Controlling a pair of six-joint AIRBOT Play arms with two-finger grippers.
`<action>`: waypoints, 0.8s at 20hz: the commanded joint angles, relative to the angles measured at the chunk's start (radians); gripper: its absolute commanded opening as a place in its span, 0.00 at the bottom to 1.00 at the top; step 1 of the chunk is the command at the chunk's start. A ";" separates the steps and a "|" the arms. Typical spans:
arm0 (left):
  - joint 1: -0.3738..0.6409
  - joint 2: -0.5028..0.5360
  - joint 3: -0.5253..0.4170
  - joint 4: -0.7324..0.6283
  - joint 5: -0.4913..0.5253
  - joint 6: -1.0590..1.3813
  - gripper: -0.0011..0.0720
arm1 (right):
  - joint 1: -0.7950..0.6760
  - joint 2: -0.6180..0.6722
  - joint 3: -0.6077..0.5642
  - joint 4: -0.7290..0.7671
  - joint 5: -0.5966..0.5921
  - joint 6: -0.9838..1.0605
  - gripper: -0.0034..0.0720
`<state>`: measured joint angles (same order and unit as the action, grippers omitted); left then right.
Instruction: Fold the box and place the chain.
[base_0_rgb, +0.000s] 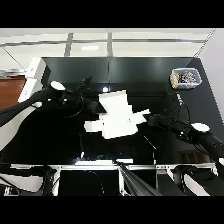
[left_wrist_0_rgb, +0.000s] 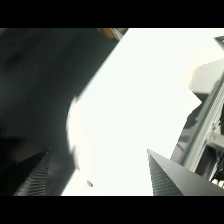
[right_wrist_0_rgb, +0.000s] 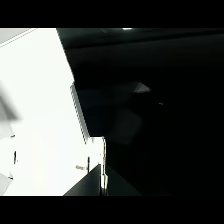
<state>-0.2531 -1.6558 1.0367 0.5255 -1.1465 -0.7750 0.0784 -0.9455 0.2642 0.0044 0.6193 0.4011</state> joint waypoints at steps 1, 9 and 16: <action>-0.035 -0.095 0.100 -0.006 -0.108 0.097 0.97 | 0.004 0.001 0.000 0.003 0.003 -0.001 0.07; -0.034 -0.221 0.261 0.104 -0.336 0.094 0.38 | 0.004 0.001 0.000 0.002 0.005 -0.001 0.07; -0.036 -0.201 0.309 0.181 -0.365 0.070 0.04 | -0.008 0.002 0.038 -0.105 0.029 -0.001 0.87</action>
<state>-0.2863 -1.8679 1.3289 0.6628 -1.4918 -0.6880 0.0784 -0.9451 0.2764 -0.0196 0.6281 0.3996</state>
